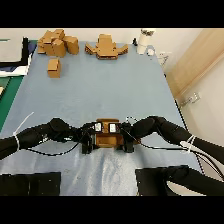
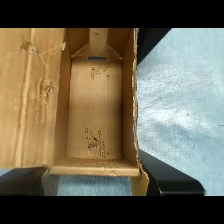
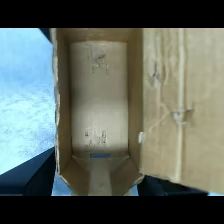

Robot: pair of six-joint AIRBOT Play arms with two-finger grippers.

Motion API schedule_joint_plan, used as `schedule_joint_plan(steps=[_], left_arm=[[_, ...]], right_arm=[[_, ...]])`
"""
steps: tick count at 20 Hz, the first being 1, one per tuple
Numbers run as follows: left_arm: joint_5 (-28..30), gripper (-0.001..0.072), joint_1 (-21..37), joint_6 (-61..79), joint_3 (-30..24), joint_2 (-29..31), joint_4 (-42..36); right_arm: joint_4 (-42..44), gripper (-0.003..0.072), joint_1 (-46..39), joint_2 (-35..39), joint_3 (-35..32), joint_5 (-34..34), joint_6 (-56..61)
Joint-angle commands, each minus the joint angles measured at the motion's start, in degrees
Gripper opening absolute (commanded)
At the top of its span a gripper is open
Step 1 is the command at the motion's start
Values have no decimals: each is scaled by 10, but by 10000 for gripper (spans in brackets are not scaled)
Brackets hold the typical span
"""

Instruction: Fold the box.

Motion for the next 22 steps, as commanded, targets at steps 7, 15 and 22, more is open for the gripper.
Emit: schedule_joint_plan(steps=[7, 15, 22], left_arm=[[0, 446, 0, 0, 1, 0, 0], [0, 446, 0, 0, 1, 0, 0], [0, 446, 0, 0, 1, 0, 0]], right_arm=[[-127, 720, -4, 77, 8, -26, 224], [-57, 720, -4, 176, 8, -254, 570], [28, 720, 0, 182, 8, -241, 810]])
